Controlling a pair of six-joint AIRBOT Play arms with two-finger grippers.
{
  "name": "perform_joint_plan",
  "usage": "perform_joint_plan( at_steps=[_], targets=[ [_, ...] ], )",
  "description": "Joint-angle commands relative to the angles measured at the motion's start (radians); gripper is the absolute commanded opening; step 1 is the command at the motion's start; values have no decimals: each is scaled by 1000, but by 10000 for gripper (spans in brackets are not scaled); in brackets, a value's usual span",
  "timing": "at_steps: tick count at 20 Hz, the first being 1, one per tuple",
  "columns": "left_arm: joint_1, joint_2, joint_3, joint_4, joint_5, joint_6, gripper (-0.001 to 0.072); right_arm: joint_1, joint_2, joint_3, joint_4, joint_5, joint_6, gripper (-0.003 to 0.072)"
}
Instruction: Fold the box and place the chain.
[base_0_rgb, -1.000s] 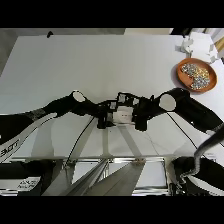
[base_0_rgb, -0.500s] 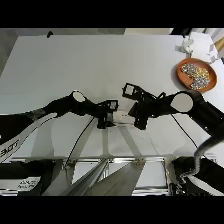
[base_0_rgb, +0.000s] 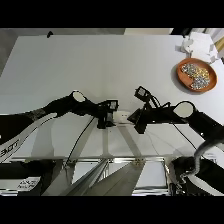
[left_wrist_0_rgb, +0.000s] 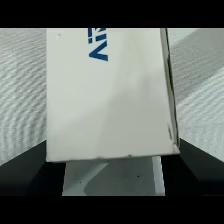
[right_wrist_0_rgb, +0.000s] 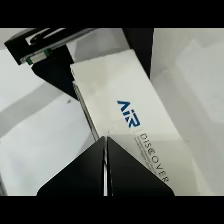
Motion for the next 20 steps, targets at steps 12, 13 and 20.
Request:
perform_joint_plan(
  at_steps=[12, 13, 20],
  targets=[
    [0, 1, 0, 0, 0, 0, 210, -3, -76, -55, 14, -6, -28, 18],
    [0, 1, 0, 0, 0, 0, 210, -4, -74, -55, 13, -9, -28, 18],
    [0, 1, 0, 0, 0, 0, 210, -4, 49, -10, 4, -11, 31, 20]
  ],
)
